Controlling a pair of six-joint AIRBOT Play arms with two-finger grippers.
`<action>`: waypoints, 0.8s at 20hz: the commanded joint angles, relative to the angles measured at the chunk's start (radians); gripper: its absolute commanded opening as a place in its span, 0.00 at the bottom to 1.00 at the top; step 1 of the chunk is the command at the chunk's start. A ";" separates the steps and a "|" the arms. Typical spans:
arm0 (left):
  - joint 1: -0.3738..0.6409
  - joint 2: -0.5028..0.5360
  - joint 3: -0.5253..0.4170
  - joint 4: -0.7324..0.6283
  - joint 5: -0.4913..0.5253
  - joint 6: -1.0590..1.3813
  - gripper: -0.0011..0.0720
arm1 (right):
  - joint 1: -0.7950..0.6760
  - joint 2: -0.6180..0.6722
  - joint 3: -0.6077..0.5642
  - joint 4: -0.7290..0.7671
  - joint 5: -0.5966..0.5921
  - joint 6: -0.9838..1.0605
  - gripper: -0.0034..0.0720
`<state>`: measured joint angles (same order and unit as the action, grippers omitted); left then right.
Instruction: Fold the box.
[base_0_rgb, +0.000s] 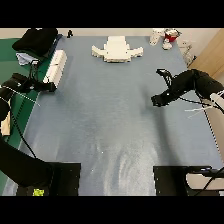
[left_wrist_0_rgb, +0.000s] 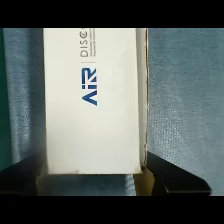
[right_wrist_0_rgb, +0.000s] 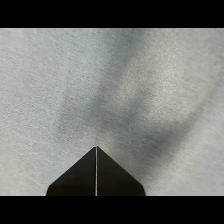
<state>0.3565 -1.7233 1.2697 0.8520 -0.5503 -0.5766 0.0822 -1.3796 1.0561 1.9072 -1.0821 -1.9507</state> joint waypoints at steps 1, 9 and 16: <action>0.001 0.004 0.002 0.018 -0.008 -0.001 0.96 | 0.000 -0.001 0.001 0.000 0.000 0.000 0.05; 0.018 0.111 0.027 0.114 -0.181 -0.029 0.97 | 0.000 -0.001 0.001 0.000 0.000 0.000 0.05; 0.023 0.327 0.068 0.176 -0.405 -0.161 0.94 | 0.000 -0.001 0.001 0.000 0.000 0.000 0.05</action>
<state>0.3782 -1.4799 1.3243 1.0111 -0.8436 -0.6739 0.0822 -1.3796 1.0561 1.9076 -1.0821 -1.9507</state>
